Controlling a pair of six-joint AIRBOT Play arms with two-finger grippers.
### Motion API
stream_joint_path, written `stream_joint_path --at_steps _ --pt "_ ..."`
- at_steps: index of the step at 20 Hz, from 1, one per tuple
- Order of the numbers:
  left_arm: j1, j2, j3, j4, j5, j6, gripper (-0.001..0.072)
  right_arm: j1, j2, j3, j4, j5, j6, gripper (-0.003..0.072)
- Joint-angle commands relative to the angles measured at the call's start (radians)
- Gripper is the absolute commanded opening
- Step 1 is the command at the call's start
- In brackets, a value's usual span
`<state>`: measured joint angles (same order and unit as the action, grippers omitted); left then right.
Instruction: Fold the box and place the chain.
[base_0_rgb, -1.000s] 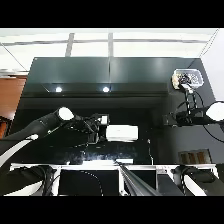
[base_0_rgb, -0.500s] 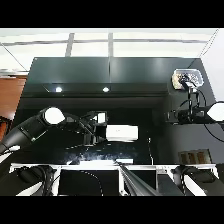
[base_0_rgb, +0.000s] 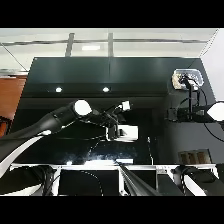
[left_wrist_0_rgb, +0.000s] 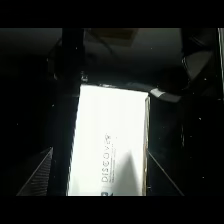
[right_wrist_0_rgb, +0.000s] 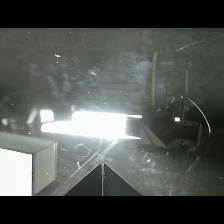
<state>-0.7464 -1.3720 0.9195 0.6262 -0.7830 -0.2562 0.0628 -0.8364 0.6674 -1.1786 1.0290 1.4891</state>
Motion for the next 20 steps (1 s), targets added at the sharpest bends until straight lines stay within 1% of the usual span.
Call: stream_joint_path --at_steps 1,4,7,14,20 --pt "-0.016 -0.060 0.042 0.029 -0.014 -0.008 0.0698 0.000 0.001 0.001 0.011 -0.017 -0.005 0.0014" --pt "-0.014 -0.060 0.042 0.076 -0.040 -0.068 0.0698 0.000 0.001 0.001 0.011 -0.021 -0.009 0.0014" --pt "-0.014 -0.061 0.042 0.076 -0.052 -0.090 0.0697 0.000 0.001 0.001 0.011 -0.027 -0.020 0.0014" --pt "-0.014 -0.061 0.042 0.080 -0.115 -0.092 0.0698 0.000 0.001 0.001 0.011 -0.047 -0.024 0.0014" --pt "-0.042 -0.080 0.042 0.148 -0.108 -0.091 0.0699 0.000 0.001 0.001 0.011 -0.047 -0.023 0.0014"
